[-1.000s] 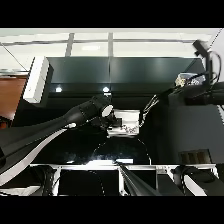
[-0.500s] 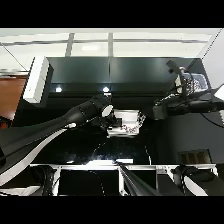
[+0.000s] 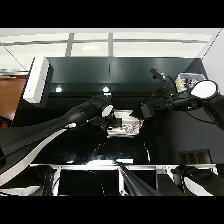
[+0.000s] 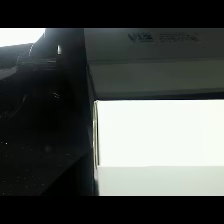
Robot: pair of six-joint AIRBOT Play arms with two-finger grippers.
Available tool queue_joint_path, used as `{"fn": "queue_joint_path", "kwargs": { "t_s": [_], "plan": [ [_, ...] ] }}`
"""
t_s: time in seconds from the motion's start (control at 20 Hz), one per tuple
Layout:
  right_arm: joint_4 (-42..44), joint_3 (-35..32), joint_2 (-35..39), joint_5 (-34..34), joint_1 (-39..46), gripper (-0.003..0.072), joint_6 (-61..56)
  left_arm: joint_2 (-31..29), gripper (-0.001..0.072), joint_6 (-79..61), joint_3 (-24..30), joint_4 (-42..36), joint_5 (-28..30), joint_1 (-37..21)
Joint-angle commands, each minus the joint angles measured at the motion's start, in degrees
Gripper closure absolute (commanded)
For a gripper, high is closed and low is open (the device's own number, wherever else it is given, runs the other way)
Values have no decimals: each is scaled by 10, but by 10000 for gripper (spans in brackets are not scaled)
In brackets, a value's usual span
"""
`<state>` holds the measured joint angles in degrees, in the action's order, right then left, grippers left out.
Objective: Fold the box and place the chain.
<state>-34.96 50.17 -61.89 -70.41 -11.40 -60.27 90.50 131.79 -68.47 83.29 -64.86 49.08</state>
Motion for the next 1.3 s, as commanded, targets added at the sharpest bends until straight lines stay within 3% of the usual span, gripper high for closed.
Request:
{"fn": "queue_joint_path", "kwargs": {
  "t_s": [0.0, 0.15, 0.3, 0.35, 0.4, 0.6, 0.95, 1.25],
  "plan": [
    [-33, 0, 9, -41, 68, 282, -2, 0, 679, 0, 0, 0, 1, 0],
    [-115, -2, 20, 5, 144, 282, -17, 0, 679, 0, 0, 0, 1, 0],
    [-207, -38, 19, 186, 162, 280, -64, 0, 679, 0, 0, 0, 1, 0],
    [-232, -52, 16, 238, 159, 231, -95, 0, 679, 0, 0, 0, 1, 0],
    [-259, -63, 9, 278, 154, -34, -125, 0, 679, 0, 0, 0, 1, 0],
    [-392, -66, -38, 351, 129, -34, -308, 0, 679, 0, 0, 0, 1, 0],
    [-694, -23, -128, 352, 58, -34, -673, 0, 679, 0, 0, 0, 1, 0],
    [-693, 31, -202, 316, 56, -34, -716, 0, 679, 0, 0, 0, 1, 0]
  ]
}}
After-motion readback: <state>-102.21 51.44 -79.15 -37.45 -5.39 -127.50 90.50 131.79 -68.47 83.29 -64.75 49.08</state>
